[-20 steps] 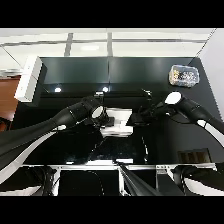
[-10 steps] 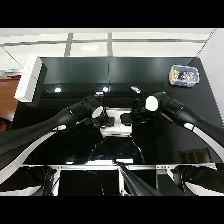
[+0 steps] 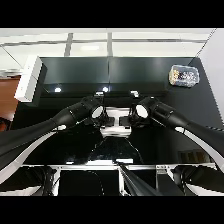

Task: Fold the box and place the chain.

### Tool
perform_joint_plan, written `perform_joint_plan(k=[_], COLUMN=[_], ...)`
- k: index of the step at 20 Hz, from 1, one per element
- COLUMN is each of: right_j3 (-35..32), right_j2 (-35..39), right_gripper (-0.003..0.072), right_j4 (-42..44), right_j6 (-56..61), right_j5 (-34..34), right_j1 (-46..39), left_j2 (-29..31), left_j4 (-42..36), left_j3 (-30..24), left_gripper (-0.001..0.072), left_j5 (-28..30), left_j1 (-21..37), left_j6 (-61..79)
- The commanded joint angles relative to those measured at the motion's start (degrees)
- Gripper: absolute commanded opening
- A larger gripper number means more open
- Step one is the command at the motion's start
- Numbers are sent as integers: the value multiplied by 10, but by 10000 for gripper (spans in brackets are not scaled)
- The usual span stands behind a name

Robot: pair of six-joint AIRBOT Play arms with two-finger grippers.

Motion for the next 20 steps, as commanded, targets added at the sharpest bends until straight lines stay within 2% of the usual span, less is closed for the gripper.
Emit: perform_joint_plan(k=[1,5,6,7,10,11,12,18,20], right_j3=[13,30,30,30,30,30,30,30,30], right_j2=[-20,-30,-30,-30,-30,-30,-30,-30,-30], right_gripper=[362,361,323,198,198,134,16,18,234], right_j4=[-19,-61,-62,-62,-62,-62,-62,-36,-36], right_j6=[32,85,94,94,111,112,112,106,106], right_j5=[34,56,57,57,56,56,57,52,50], right_j1=[7,24,24,24,24,24,24,24,24], left_j2=[0,0,0,0,0,0,0,0,0], left_j4=[0,0,0,0,0,0,0,0,0], left_j3=[0,0,0,0,0,0,0,0,0], left_gripper=[26,26,27,27,26,26,27,27,27], left_j5=[0,0,0,0,0,0,0,0,0], left_j1=[0,0,0,0,0,0,0,0,0], left_j6=[0,0,0,0,0,0,0,0,0])
